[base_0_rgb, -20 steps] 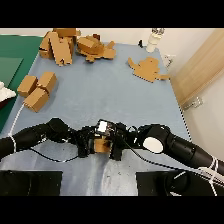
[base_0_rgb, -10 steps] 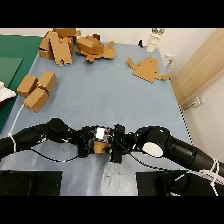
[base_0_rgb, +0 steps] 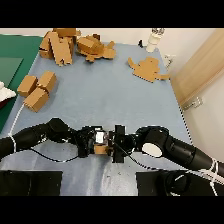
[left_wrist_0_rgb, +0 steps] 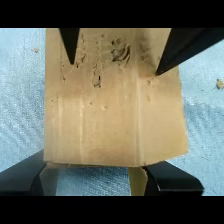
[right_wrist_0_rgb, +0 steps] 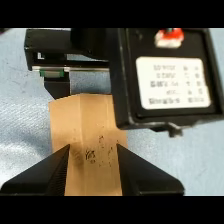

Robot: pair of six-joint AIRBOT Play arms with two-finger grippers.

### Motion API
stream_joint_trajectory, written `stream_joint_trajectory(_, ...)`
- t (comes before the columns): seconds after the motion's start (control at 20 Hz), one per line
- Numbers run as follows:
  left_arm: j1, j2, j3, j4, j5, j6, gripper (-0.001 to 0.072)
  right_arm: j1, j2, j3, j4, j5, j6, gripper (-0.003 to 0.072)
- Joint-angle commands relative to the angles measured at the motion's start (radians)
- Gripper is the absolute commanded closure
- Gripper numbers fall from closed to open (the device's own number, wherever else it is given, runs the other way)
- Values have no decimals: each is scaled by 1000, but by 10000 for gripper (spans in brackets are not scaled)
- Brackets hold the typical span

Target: Fold the box.

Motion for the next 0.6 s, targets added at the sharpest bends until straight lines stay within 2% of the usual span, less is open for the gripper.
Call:
stream_joint_trajectory(0.0,0,0,1,0,0,0,267,0,-19,0,-4,2,-11,220)
stream_joint_trajectory(0.2,0,0,1,0,0,0,267,0,-27,0,73,3,-7,221)
stream_joint_trajectory(0.55,0,0,1,0,0,0,267,0,-27,0,71,20,-7,223)
